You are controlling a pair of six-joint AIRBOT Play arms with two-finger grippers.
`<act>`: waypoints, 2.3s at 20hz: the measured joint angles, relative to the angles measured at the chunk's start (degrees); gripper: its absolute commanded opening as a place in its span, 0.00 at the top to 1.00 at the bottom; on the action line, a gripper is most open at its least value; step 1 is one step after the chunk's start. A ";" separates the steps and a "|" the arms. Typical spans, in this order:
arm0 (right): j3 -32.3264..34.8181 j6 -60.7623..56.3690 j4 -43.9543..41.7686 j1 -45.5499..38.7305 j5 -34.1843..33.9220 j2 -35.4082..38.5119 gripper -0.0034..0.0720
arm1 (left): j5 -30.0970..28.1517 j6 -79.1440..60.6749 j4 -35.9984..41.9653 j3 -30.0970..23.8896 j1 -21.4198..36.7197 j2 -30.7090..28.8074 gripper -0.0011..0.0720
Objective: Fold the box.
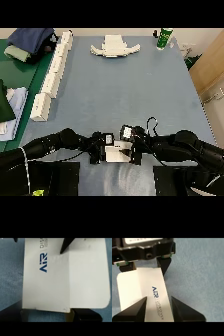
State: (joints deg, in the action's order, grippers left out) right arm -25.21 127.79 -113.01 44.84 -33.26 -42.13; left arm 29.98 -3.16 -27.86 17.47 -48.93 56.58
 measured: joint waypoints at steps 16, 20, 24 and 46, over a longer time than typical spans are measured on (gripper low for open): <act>-0.37 14.86 6.60 6.03 0.17 -2.03 0.33 | 0.00 0.04 0.02 0.00 0.00 0.00 0.34; -0.37 15.87 7.41 6.25 1.36 -2.27 0.33 | 0.00 0.09 0.07 0.00 0.00 0.00 0.34; -0.37 16.24 7.87 6.25 1.84 -1.49 0.33 | 0.02 0.13 0.04 0.00 0.00 0.00 0.34; -0.63 13.68 16.31 6.23 4.52 -1.11 0.37 | 0.00 0.09 0.07 0.00 0.00 0.00 0.34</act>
State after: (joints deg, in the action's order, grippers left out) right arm -25.85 141.47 -96.71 51.07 -28.73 -43.24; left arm 29.98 -3.07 -27.79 17.47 -48.93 56.58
